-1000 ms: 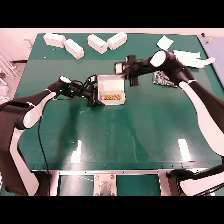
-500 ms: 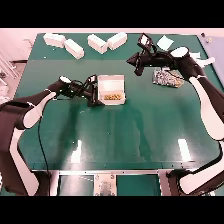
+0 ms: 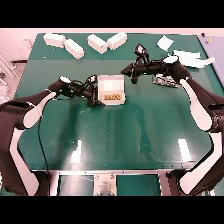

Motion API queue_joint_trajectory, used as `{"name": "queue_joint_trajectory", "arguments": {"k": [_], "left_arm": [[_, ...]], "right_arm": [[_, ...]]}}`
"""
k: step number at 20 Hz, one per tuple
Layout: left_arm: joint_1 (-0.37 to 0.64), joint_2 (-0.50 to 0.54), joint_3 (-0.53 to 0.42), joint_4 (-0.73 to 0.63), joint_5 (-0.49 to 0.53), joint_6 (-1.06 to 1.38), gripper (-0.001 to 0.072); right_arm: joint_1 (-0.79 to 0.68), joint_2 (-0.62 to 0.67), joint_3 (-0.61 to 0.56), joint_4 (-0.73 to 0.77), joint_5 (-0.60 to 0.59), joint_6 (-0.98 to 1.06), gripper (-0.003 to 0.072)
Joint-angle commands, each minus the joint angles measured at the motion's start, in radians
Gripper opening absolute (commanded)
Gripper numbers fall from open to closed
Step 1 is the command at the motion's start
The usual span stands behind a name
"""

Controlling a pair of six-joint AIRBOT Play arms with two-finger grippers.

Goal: Fold the box and place the chain.

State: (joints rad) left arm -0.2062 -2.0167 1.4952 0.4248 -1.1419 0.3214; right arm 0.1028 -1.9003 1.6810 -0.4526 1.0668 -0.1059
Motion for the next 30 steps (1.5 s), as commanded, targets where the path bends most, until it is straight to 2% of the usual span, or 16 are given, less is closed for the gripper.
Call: {"name": "queue_joint_trajectory", "arguments": {"k": [1, 5, 6, 8, 9, 10, 13, 16, 18, 22, 30], "left_arm": [[0.000, 0.000, 0.000, 0.000, 0.000, 0.000, 0.0627], [0.000, 0.000, 0.000, 0.000, 0.000, 0.000, 0.0627], [0.000, 0.000, 0.000, 0.000, 0.000, 0.000, 0.0627], [0.000, 0.000, 0.000, 0.000, 0.000, 0.000, 0.0627], [0.000, 0.000, 0.000, 0.000, 0.000, 0.000, 0.0627], [0.000, 0.000, 0.000, 0.000, 0.000, 0.000, 0.0627], [0.000, 0.000, 0.000, 0.000, 0.001, 0.000, 0.0627], [0.000, 0.000, 0.000, 0.000, 0.000, 0.000, 0.0628], [0.000, 0.000, 0.000, 0.000, 0.000, 0.000, 0.0627], [0.000, 0.000, 0.000, 0.000, 0.000, 0.000, 0.0628], [0.000, 0.000, 0.000, 0.000, 0.000, 0.000, 0.0627]], "right_arm": [[0.002, -0.010, 0.002, 0.006, 0.096, 0.020, 0.0001], [0.003, -0.009, 0.002, 0.006, 0.192, 0.020, 0.0005], [0.003, -0.009, 0.002, 0.006, 0.211, 0.020, 0.0048], [0.005, -0.009, 0.006, 0.005, 0.257, 0.024, 0.0063], [0.007, -0.008, 0.011, 0.001, 0.274, 0.030, 0.0087], [0.011, -0.008, 0.019, -0.006, 0.289, 0.045, 0.0147], [0.048, -0.008, 0.035, -0.047, 0.330, 0.047, 0.0198], [0.117, -0.008, 0.037, -0.195, 0.333, 0.047, 0.0293], [0.148, -0.008, 0.047, -0.250, 0.333, 0.046, 0.0302], [0.154, -0.008, 0.095, -0.264, 0.333, 0.051, 0.0302], [0.154, -0.009, 0.100, -0.325, 0.277, 0.055, 0.0302]]}}
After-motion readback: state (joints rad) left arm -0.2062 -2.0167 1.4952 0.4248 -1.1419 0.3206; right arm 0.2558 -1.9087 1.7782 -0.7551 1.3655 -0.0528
